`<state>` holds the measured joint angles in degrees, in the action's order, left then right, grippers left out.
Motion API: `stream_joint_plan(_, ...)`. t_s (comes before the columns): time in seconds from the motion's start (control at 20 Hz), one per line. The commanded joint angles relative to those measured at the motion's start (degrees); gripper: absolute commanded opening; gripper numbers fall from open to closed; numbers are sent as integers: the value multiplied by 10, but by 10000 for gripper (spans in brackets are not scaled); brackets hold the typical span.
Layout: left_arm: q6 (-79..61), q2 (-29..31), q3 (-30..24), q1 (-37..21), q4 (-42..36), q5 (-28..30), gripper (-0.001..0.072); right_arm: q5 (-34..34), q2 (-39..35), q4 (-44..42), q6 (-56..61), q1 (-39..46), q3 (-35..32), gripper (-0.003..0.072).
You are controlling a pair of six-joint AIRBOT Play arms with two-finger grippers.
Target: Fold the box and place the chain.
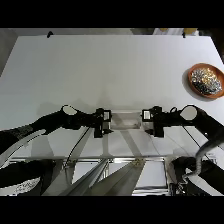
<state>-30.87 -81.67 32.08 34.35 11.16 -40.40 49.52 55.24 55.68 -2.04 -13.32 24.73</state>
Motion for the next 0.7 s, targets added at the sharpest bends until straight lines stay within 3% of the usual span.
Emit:
stream_joint_plan(0.0,0,0,0,0,0,-1,134,26,-69,49,78,0,1,593)
stream_joint_plan(0.1,0,0,0,0,0,-1,134,40,-112,20,81,0,1,414)
stream_joint_plan(0.2,0,0,0,0,0,-1,134,43,-150,-26,80,0,1,166)
stream_joint_plan(0.3,0,0,0,0,0,-1,134,45,-165,-105,75,0,1,11)
stream_joint_plan(0.5,0,0,0,0,0,-1,134,35,-113,-290,13,-2,0,13)
stream_joint_plan(0.65,0,0,0,0,0,-1,134,-83,-25,-363,-25,-26,0,13)
